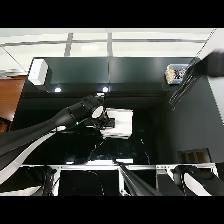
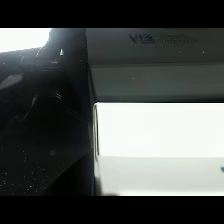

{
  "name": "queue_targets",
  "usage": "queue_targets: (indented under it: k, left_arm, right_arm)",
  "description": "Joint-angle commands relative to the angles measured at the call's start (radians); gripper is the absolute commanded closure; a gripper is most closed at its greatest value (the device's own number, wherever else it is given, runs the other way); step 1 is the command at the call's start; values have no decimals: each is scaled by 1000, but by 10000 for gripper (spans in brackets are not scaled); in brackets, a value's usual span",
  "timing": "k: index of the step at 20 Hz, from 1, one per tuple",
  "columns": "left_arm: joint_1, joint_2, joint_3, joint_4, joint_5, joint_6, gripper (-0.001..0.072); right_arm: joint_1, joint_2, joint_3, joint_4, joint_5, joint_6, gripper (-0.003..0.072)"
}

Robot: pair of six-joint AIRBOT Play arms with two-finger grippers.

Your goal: Fold the box and place the chain.

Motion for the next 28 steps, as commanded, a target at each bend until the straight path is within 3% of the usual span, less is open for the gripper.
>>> queue_targets:
  k: [1, 8, 10, 15, 23, 24, 25, 28]
  left_arm:
    - [0, 0, 0, 1, 0, 0, 685]
    - [0, 0, 0, 0, 0, 0, 685]
    - [0, 0, 0, 1, 0, 0, 685]
    - [0, 0, 0, 1, 0, 0, 684]
    - [0, 0, 0, 1, 0, 0, 684]
    - [0, 0, 0, 1, 0, 0, 685]
    - [0, 0, 0, 1, 0, 0, 685]
    - [0, 0, 0, 1, 0, 0, 685]
  right_arm:
    - [132, 73, -253, 209, -26, -20, 682]
    - [417, 33, -542, 302, -544, -10, 685]
    - [441, 0, -583, 301, -610, 5, 682]
    - [443, -87, -658, 290, -612, 7, 679]
    - [472, -98, -683, 298, -613, 8, 673]
    - [476, -98, -683, 297, -613, 8, 580]
    - [477, -98, -683, 297, -611, 8, 384]
    - [428, -95, -682, 271, -577, 7, 362]
